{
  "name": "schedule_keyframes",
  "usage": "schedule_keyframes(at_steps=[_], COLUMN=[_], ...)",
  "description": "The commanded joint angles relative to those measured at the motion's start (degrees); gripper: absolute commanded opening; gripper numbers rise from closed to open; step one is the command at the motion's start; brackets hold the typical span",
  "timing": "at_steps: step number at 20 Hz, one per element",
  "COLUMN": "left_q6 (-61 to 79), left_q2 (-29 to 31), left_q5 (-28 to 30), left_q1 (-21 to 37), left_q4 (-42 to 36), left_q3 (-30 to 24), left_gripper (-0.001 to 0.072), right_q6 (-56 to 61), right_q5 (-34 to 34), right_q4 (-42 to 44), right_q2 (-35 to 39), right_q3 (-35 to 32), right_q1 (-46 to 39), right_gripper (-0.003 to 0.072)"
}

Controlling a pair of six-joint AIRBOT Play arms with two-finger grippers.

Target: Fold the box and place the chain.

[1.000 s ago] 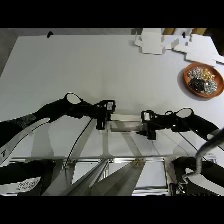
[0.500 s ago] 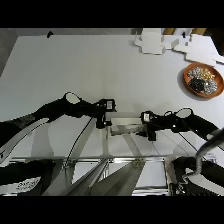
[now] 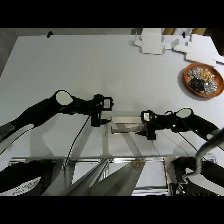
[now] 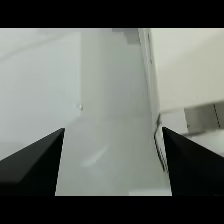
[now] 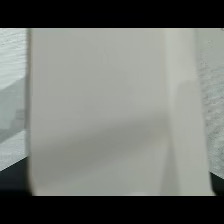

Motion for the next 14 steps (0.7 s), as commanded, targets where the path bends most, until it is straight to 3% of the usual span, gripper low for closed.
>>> schedule_keyframes(at_steps=[1,3,4,6,8,11,14], left_q6=[-17.5,-26.2,-30.2,-36.0,-37.3,-47.2,-52.9], left_q2=[5.9,9.7,11.4,14.5,16.5,16.7,16.7], left_q5=[-0.7,-3.3,-5.0,-10.7,-18.7,-26.2,-22.8], left_q1=[0.0,0.0,0.0,-0.2,-0.2,-0.9,-7.9], left_q4=[13.9,19.2,21.2,23.3,23.3,23.4,23.3], left_q3=[0.1,0.1,0.1,0.1,0.1,0.1,0.0], left_gripper=[0.0694,0.0685,0.0609,0.0348,0.0001,0.0002,0.0002], right_q6=[-0.1,-0.1,-0.1,-0.1,-0.1,-0.1,-0.1], right_q5=[0.2,0.2,0.2,0.2,0.2,0.2,0.2], right_q4=[-0.2,-0.2,-0.2,-0.2,-0.2,-0.2,-0.2], right_q2=[0.0,0.0,0.0,0.0,0.0,0.0,0.1], right_q3=[0.0,0.0,0.0,0.0,0.0,0.0,0.0], right_q1=[0.0,0.0,0.0,0.0,0.0,0.0,0.0], right_gripper=[0.0432,0.0432,0.0432,0.0432,0.0432,0.0432,0.0432])
